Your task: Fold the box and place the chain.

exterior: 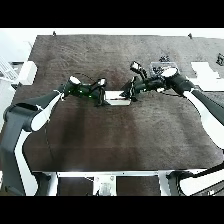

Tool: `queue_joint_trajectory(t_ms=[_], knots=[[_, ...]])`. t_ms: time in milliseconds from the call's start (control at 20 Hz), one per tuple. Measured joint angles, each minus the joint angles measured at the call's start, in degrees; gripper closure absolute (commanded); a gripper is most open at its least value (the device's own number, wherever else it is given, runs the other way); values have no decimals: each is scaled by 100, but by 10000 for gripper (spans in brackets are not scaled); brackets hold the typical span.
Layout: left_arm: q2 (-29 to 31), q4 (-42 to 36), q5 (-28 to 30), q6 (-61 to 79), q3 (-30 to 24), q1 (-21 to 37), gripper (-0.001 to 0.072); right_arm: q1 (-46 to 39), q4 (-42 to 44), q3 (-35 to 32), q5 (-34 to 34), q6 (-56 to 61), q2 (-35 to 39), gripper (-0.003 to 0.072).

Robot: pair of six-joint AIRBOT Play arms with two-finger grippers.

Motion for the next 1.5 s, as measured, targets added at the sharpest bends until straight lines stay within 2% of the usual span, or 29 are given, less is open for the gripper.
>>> queue_joint_trajectory(t_ms=[250,650,1050,1500], knots=[[0,0,0,0,0,0,353,-17,234,-286,-201,-518,74,323],[0,-2,2,0,0,0,353,-20,516,-350,-313,-1222,-24,326],[0,-2,4,-4,0,0,353,-17,616,-313,-531,-1394,-114,325],[0,-2,13,-2,0,0,353,-20,621,-201,-420,-1410,-120,325]])
